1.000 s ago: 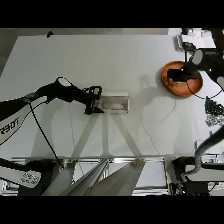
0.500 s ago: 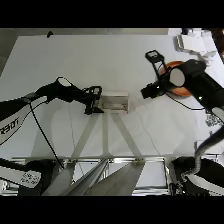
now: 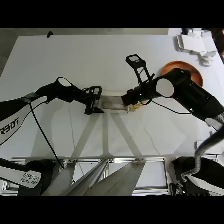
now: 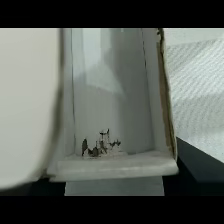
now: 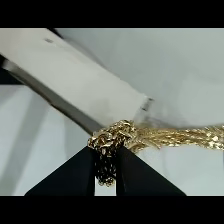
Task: Fold the box and place the chain.
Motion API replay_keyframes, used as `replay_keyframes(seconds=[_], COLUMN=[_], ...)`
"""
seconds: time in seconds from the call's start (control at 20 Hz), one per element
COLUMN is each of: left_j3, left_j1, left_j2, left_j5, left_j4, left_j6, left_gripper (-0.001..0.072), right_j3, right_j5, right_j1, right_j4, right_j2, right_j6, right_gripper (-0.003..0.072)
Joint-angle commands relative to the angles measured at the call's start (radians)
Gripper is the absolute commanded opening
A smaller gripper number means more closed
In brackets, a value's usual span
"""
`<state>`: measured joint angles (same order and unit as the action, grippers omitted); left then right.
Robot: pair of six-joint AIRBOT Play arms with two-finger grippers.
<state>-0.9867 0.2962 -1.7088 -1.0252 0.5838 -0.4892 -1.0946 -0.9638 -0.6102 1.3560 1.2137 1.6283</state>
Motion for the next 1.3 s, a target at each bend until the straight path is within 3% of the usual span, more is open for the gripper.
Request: replay_keyframes(seconds=[0.0, 0.15, 0.3, 0.65, 0.7, 0.8, 1.05, 1.2, 1.25], left_j3=[0.000, 0.000, 0.000, 0.000, 0.000, 0.000, 0.000, 0.000, 0.000], left_j1=[0.001, 0.000, 0.000, 0.001, 0.000, 0.000, 0.000, 0.000, 0.000], left_j2=[0.000, 0.000, 0.000, 0.000, 0.000, 0.000, 0.000, 0.000, 0.000], left_j5=[0.000, 0.000, 0.000, 0.000, 0.000, 0.000, 0.000, 0.000, 0.000], left_j4=[0.000, 0.000, 0.000, 0.000, 0.000, 0.000, 0.000, 0.000, 0.000], left_j6=[0.000, 0.000, 0.000, 0.000, 0.000, 0.000, 0.000, 0.000, 0.000], left_gripper=[0.0115, 0.0115, 0.0115, 0.0115, 0.0115, 0.0115, 0.0115, 0.0115, 0.0115], right_j3=[0.000, 0.000, 0.000, 0.000, 0.000, 0.000, 0.000, 0.000, 0.001], right_j5=[0.146, 0.241, 0.242, 0.183, 0.163, 0.153, 0.079, -0.014, -0.048], right_j1=[-0.008, -0.008, -0.008, -0.008, -0.008, -0.008, 0.040, 0.163, 0.211], right_j4=[-0.205, -0.354, -0.435, -0.097, -0.097, -0.113, -0.122, -0.122, -0.122], right_j2=[0.007, 0.044, 0.082, 0.164, 0.173, 0.165, 0.072, 0.050, 0.054], right_j6=[-0.130, -0.280, -0.380, -0.238, -0.243, -0.280, -0.486, -0.671, -0.743], right_gripper=[0.0007, 0.0007, 0.0008, 0.0012, 0.0047, 0.0267, 0.0306, 0.0309, 0.0347])
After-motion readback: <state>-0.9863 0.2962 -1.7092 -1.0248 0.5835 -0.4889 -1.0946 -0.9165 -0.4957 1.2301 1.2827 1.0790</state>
